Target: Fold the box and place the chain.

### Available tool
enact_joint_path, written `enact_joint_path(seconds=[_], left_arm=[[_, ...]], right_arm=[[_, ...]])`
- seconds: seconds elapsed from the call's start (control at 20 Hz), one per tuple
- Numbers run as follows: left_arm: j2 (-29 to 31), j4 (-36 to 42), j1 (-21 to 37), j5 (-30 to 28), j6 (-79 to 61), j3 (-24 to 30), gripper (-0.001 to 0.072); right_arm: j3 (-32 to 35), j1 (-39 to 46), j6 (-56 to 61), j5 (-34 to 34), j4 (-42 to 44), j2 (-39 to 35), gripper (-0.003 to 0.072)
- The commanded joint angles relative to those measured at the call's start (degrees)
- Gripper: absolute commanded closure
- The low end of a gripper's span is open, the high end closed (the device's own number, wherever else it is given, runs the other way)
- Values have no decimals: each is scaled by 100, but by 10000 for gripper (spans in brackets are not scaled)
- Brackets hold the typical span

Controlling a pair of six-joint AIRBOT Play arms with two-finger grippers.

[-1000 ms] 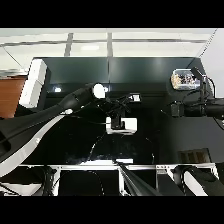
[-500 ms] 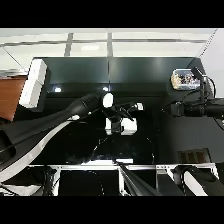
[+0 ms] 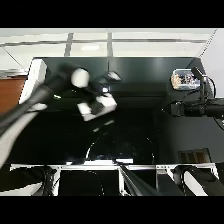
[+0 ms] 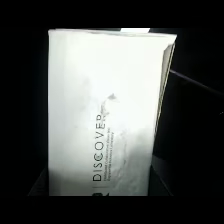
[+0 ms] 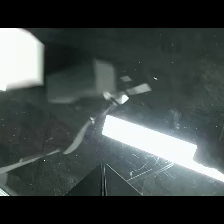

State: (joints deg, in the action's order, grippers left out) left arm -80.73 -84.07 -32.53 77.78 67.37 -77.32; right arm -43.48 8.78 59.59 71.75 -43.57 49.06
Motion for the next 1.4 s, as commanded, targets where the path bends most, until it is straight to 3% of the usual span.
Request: enact_joint_path(seconds=[0.0,0.15,0.25,0.35,0.5,0.7,0.9,1.2,1.25,1.3,1.35], left_arm=[[1095,-319,1491,835,1036,581,358],[1919,-363,3366,527,1095,1827,358],[2094,-382,4660,17,1110,2610,358],[2013,-400,5521,-444,992,2968,357],[1775,-317,6417,-1025,935,2918,357],[1360,-249,6686,-1198,-323,2741,357],[931,595,6636,-1672,-1246,2680,357],[323,542,6496,-2076,-990,2173,354],[304,551,6494,-2061,-992,2050,292],[308,553,6470,-1996,-992,1904,26],[313,549,6450,-1836,-970,1711,-2]], right_arm=[[2,2,4,4,0,-2,673],[20,2,4,-7,0,-2,673],[46,2,4,-24,0,-2,673],[48,2,70,-26,0,-2,673],[48,2,153,-70,0,-2,673],[72,2,243,-166,4,0,673],[72,2,308,-343,2,2,673],[72,0,367,-470,0,2,673],[72,0,365,-468,0,2,673],[72,0,367,-468,2,2,673],[72,0,367,-468,2,2,673]])
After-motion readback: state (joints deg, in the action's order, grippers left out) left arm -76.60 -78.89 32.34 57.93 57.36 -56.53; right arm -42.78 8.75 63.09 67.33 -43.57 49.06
